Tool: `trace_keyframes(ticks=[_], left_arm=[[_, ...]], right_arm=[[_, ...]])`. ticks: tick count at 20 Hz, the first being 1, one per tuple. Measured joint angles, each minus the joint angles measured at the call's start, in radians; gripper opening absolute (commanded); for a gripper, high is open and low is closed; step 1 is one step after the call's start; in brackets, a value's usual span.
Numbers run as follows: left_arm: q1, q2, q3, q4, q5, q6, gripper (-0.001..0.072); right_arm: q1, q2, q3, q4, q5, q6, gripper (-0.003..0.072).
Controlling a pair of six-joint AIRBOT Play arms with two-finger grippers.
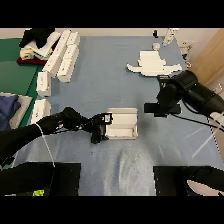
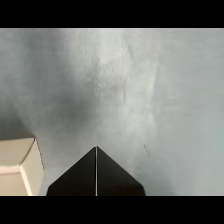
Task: Fold the box.
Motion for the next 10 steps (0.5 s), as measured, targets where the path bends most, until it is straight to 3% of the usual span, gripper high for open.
trace_keyframes(ticks=[3, 5, 7, 10], left_arm=[[0.000, 0.000, 0.000, 0.000, 0.000, 0.000, 0.0359], [0.000, 0.000, 0.000, 0.000, 0.000, 0.000, 0.0359], [0.000, 0.000, 0.000, 0.000, 0.000, 0.000, 0.0359], [0.000, 0.000, 0.000, 0.000, 0.000, 0.000, 0.0359]], right_arm=[[-0.194, -0.094, -0.008, 0.340, 0.103, -0.297, 0.0000], [-0.287, -0.185, 0.009, 0.587, 0.112, -0.506, 0.0000], [-0.334, -0.285, 0.053, 0.785, 0.057, -0.682, 0.0000], [-0.335, -0.402, 0.130, 0.957, -0.067, -0.869, 0.0000]])
